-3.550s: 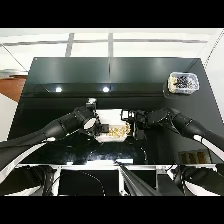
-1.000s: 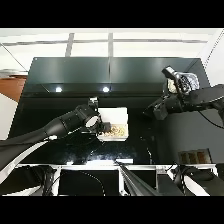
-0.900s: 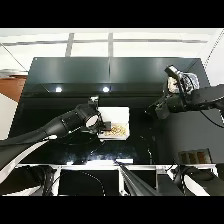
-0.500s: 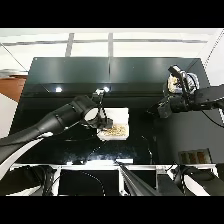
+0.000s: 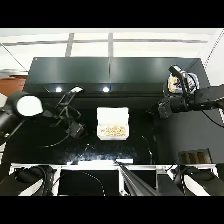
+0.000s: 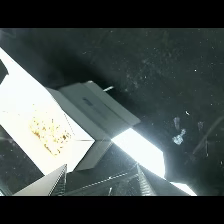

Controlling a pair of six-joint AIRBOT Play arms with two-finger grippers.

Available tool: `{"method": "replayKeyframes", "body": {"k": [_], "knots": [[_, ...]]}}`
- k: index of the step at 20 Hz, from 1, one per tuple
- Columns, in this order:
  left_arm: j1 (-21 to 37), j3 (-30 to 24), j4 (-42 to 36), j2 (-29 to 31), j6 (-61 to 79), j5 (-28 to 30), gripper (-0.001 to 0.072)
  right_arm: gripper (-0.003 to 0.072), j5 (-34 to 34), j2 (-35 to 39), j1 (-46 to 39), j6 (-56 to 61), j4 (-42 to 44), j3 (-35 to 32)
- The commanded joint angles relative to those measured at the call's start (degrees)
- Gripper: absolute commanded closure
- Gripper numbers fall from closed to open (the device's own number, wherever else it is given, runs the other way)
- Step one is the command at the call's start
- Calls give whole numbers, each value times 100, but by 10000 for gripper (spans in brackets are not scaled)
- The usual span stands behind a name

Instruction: Fold the box and place the chain.

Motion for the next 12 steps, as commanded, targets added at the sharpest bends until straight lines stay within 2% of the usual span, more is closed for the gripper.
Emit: {"method": "replayKeyframes", "body": {"k": [1, 3, 7, 10, 12], "knots": [[1458, -1038, -2363, 365, 2983, 538, -2, 174, 31, 4, -2, 2, -4, 2], [1676, -1447, -2455, 299, 4098, 905, -2, 174, 76, 4, 0, 2, -136, 2], [1488, -1808, -2459, 168, 6857, 1226, -2, 174, 68, 4, 0, 2, -297, 2], [1239, -1810, -2520, -52, 7604, 1829, -2, 174, 68, 4, 0, 2, -295, 2], [1084, -1808, -2527, -302, 8122, 1971, -2, 174, 68, 4, 0, 4, -295, 2]]}}
